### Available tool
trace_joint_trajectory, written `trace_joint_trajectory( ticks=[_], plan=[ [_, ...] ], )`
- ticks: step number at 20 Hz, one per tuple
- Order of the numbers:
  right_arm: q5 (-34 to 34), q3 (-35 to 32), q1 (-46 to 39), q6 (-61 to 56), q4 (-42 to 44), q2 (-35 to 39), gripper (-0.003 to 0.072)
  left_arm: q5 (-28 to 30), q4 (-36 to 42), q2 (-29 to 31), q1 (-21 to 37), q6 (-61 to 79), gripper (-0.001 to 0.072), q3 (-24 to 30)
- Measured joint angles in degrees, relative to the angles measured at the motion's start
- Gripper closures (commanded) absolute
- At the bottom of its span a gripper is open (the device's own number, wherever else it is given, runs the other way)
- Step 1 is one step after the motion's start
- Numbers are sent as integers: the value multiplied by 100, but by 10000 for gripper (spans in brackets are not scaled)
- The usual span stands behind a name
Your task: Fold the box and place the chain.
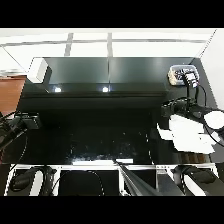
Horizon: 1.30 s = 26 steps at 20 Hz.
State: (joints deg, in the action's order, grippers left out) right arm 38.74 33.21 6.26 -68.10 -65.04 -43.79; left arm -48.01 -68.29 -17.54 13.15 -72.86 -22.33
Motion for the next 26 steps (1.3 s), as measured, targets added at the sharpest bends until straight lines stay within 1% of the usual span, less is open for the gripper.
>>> trace_joint_trajectory(
  ticks=[2, 6, 8, 9, 10, 11, 14, 15, 16, 17, 18, 19, 21, 24, 26],
  plan=[
    [-79, 0, 0, -2, 0, -2, 673, 0, -2, 0, 0, 0, 684, 0],
    [-785, 0, 0, -2, 28, -9, 673, 0, -2, 0, 0, 2, 684, 0],
    [-968, 0, 0, -2, 66, -9, 672, 0, 0, 0, 0, 2, 684, 0],
    [-1019, 0, 0, -2, 79, -9, 645, 0, 0, 0, 0, 0, 684, 0],
    [-1064, 0, 0, -9, 101, -9, 349, 2, 0, 0, 0, 2, 684, 0],
    [-1097, 0, 0, -9, 107, -11, -34, 68, 2, -4, 0, 2, 684, 2],
    [-1043, 0, 0, -7, 94, -55, -34, 468, 179, -13, 0, -72, 682, 2],
    [-975, 0, -2, -13, 37, -79, -34, 619, 273, -26, 0, -109, 626, 2],
    [-933, 0, -37, -111, -17, -111, -34, 721, 350, -50, -2, -133, 350, 2],
    [-883, 0, -120, -302, -92, -140, -34, 800, 420, -90, 0, -170, 26, 2],
    [-859, 0, -297, -575, -190, -168, -34, 863, 494, -142, 0, -201, -7, 0],
    [-833, 7, -551, -841, -291, -192, -34, 863, 555, -208, -2, -234, -7, 2],
    [-713, 55, -1373, -1276, -479, -267, -34, 817, 640, -367, 0, -240, -6, 2],
    [-249, 282, -3119, -1604, -748, -546, -34, 498, 719, -647, -2, -260, -6, 2],
    [243, 549, -4284, -1646, -828, -892, -34, 278, 752, -837, -2, -262, -6, 2]
  ],
)
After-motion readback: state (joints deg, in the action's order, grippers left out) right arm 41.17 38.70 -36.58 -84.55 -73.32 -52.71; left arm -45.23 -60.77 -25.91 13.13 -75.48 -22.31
